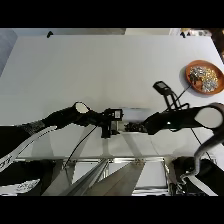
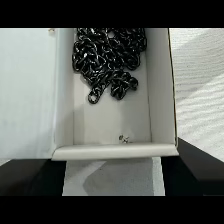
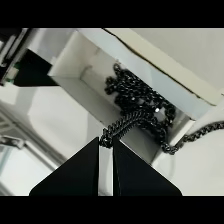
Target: Fold the box and place the chain.
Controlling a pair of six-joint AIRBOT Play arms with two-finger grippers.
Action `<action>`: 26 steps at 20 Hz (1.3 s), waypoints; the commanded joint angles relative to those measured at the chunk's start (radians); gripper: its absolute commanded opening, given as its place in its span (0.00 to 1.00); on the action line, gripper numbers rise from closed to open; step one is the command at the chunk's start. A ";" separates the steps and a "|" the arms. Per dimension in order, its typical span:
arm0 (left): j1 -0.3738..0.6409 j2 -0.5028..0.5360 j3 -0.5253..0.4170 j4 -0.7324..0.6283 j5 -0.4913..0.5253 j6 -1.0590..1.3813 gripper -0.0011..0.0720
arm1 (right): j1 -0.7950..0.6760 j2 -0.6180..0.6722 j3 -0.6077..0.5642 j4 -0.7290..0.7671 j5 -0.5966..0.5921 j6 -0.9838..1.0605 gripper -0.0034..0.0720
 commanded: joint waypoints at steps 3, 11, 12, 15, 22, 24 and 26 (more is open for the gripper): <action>0.001 0.000 0.000 0.000 0.000 0.000 0.39 | 0.016 -0.146 -0.002 -0.045 -0.014 -0.001 0.15; 0.001 0.000 0.000 0.000 0.000 0.001 0.39 | 0.014 -0.022 0.100 -0.064 0.183 0.024 0.38; 0.001 0.000 0.000 0.000 0.000 0.000 0.39 | 0.014 0.006 0.123 -0.088 0.195 0.028 0.39; 0.001 0.000 0.000 0.000 0.000 0.001 0.39 | 0.003 0.057 0.190 -0.300 0.235 0.126 0.39; 0.001 0.000 0.000 0.000 0.000 0.000 0.39 | -0.262 0.021 0.198 -0.600 0.203 0.293 0.46; 0.001 0.000 0.000 0.000 0.000 0.001 0.39 | -0.316 -0.031 0.198 -0.568 0.162 0.312 0.46; 0.001 0.000 0.000 0.000 0.000 0.000 0.39 | -0.325 -0.103 0.198 -0.532 0.118 0.318 0.46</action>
